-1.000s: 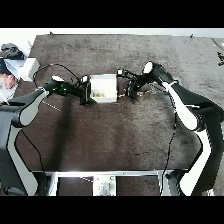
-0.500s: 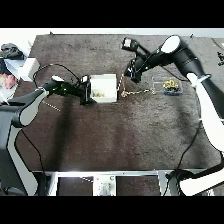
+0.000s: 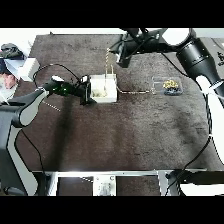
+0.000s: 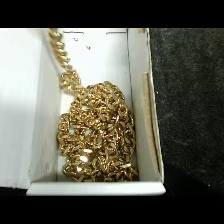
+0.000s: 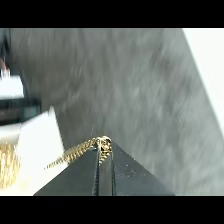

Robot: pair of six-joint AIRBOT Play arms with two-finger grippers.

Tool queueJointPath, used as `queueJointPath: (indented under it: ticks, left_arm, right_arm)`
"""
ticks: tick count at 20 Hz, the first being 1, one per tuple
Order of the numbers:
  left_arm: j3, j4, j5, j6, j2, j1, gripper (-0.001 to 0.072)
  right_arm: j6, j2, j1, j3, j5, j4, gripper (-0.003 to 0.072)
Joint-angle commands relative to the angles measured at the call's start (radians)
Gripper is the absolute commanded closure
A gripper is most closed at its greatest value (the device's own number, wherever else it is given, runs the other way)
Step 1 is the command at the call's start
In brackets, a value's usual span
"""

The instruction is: Fold the box and place the chain.

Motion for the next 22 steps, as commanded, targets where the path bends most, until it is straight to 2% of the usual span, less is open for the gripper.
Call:
queueJointPath:
  ticks: [1,4,6,7,8,9,13,16,19,22]
  left_arm:
    - [0.0,0.0,0.0,0.0,0.0,0.001,0.0302]
    - [0.001,0.0,0.0,0.0,0.0,0.001,0.0302]
    - [0.0,0.0,0.0,0.0,0.0,0.001,0.0302]
    - [0.0,0.0,0.0,0.0,0.0,0.001,0.0303]
    - [0.0,0.0,0.0,0.0,0.0,0.001,0.0302]
    - [0.0,0.0,0.0,0.0,0.0,0.001,0.0302]
    - [0.0,0.0,0.0,0.0,0.0,0.001,0.0302]
    - [0.0,0.0,0.0,0.0,0.0,0.001,0.0302]
    - [0.0,0.0,0.0,0.0,0.0,0.001,0.0302]
    - [0.001,0.0,0.0,0.0,0.0,0.001,0.0302]
  right_arm:
    - [0.04,-0.021,0.089,0.011,-0.065,-0.014,0.0699]
    - [0.151,-0.098,0.1,0.011,0.053,-0.081,0.0697]
    - [0.252,-0.151,0.093,0.009,0.119,-0.177,0.0693]
    - [0.297,-0.174,0.083,0.009,0.137,-0.222,0.0485]
    - [0.33,-0.188,0.068,0.003,0.154,-0.257,0.0327]
    - [0.364,-0.189,0.042,-0.013,0.159,-0.277,0.0428]
    - [0.409,-0.166,-0.127,-0.061,0.231,-0.279,0.0428]
    - [0.364,-0.203,-0.254,-0.065,0.296,-0.297,0.0428]
    - [0.319,-0.267,-0.319,-0.065,0.331,-0.422,0.0427]
    - [0.254,-0.324,-0.335,-0.063,0.369,-0.46,0.0394]
